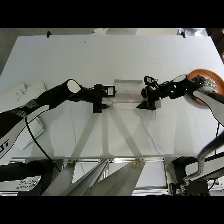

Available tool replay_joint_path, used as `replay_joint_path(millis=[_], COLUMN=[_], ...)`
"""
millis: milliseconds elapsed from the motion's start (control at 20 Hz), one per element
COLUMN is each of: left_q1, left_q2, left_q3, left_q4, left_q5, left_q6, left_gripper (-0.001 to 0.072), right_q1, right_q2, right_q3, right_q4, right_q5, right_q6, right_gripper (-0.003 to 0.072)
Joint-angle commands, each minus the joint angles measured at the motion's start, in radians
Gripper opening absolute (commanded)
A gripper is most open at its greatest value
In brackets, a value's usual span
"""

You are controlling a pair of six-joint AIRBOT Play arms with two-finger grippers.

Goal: Fold the box and place the chain.

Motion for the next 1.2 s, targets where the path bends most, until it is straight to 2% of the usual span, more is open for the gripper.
replay_joint_path(millis=[0, 100, 250, 350, 800, 850, 900, 1150], left_q1=[-0.015, -0.026, -0.026, -0.027, -0.027, -0.027, -0.027, -0.03], left_q2=[0.0, 0.0, 0.0, 0.0, 0.0, 0.0, 0.0, -0.013], left_q3=[-0.002, -0.002, -0.002, -0.002, -0.002, -0.002, -0.002, -0.002], left_q4=[-0.019, -0.019, -0.035, -0.052, -0.091, -0.098, -0.105, -0.159], left_q5=[-0.002, -0.001, 0.003, 0.029, 0.059, 0.059, 0.059, 0.059], left_q6=[0.018, 0.019, 0.078, 0.105, 0.128, 0.128, 0.128, 0.128], left_gripper=[0.048, 0.0435, 0.0428, 0.026, 0.025, 0.0183, 0.015, 0.0152], right_q1=[-0.001, -0.001, -0.001, -0.001, -0.001, -0.001, -0.001, -0.001], right_q2=[0.0, 0.0, 0.0, 0.0, 0.0, 0.0, 0.0, 0.0], right_q3=[0.001, 0.001, 0.001, 0.001, 0.001, 0.001, 0.001, 0.001], right_q4=[0.0, 0.0, 0.0, 0.0, 0.0, 0.0, 0.0, 0.0], right_q5=[0.0, 0.0, 0.0, 0.0, 0.0, 0.0, 0.0, 0.0], right_q6=[0.0, 0.0, 0.0, 0.0, 0.0, 0.0, 0.0, 0.001], right_gripper=[0.0297, 0.0297, 0.0297, 0.0297, 0.0297, 0.0297, 0.0297, 0.0297])
